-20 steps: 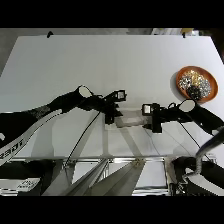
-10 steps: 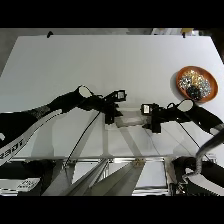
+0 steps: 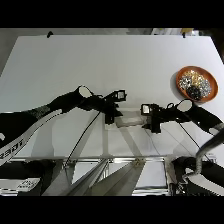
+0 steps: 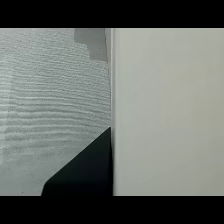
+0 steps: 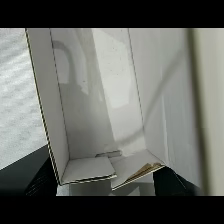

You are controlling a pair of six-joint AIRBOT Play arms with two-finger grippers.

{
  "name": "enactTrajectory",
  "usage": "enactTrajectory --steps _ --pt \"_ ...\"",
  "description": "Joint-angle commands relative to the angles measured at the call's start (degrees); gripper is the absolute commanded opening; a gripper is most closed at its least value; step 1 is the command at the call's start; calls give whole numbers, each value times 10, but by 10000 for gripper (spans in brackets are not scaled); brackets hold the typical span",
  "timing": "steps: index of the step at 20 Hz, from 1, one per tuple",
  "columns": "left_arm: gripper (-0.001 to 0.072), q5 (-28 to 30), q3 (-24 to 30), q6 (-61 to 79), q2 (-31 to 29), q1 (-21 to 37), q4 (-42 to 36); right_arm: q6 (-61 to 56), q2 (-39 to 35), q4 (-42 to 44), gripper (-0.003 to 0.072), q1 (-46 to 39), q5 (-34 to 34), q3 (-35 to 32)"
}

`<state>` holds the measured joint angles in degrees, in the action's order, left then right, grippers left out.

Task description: Fold the box and place the chain.

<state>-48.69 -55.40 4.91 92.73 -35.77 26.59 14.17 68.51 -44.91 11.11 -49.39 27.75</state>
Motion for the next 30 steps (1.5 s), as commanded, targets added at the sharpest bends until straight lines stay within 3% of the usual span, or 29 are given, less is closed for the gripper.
enactTrajectory --steps 1,28,30 --pt "12 0 0 0 0 0 0 -2 0 -1 316 0 -1 0" --pt "13 -10 0 0 0 0 -13 -6 0 -1 317 0 -23 0" --pt "43 -10 0 0 0 0 -13 -6 0 -1 317 0 -23 0"
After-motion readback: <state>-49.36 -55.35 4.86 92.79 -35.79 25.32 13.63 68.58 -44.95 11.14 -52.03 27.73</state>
